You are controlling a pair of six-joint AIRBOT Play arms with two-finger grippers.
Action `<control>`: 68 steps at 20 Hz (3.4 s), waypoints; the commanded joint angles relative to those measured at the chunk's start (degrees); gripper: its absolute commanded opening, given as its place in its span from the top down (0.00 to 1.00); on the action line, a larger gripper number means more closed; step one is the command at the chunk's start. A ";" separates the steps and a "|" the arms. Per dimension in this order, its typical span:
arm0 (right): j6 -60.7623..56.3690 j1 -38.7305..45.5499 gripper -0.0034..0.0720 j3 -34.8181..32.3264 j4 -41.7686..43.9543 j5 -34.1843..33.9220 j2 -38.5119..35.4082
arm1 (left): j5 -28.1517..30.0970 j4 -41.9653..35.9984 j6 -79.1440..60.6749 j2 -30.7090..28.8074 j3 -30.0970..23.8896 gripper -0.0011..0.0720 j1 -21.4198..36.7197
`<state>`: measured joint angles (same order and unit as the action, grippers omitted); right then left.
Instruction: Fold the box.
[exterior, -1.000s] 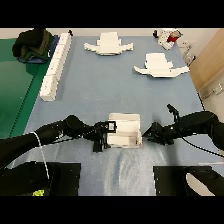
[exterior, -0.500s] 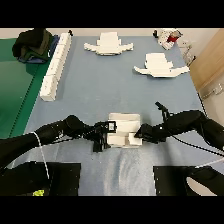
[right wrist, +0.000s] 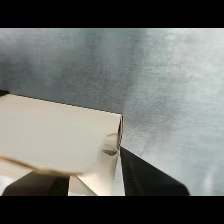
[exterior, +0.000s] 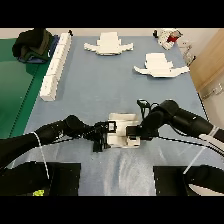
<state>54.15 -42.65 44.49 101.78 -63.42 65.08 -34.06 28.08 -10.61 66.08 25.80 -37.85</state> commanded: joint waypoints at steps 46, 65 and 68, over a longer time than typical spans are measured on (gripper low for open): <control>33.20 32.68 0.94 9.42 32.06 0.35 11.02 | 2.03 -1.11 0.11 0.02 0.04 0.46 0.00; 78.51 21.99 0.95 6.23 43.25 -10.25 10.51 | 2.10 -1.11 0.11 0.02 0.04 0.46 0.00; 81.79 16.59 0.95 1.33 41.59 -0.98 5.35 | 2.12 -1.11 0.11 0.02 0.04 0.46 0.00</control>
<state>131.83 -21.69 49.30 145.03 -73.41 74.76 -31.99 26.94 -10.50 66.11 25.78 -37.91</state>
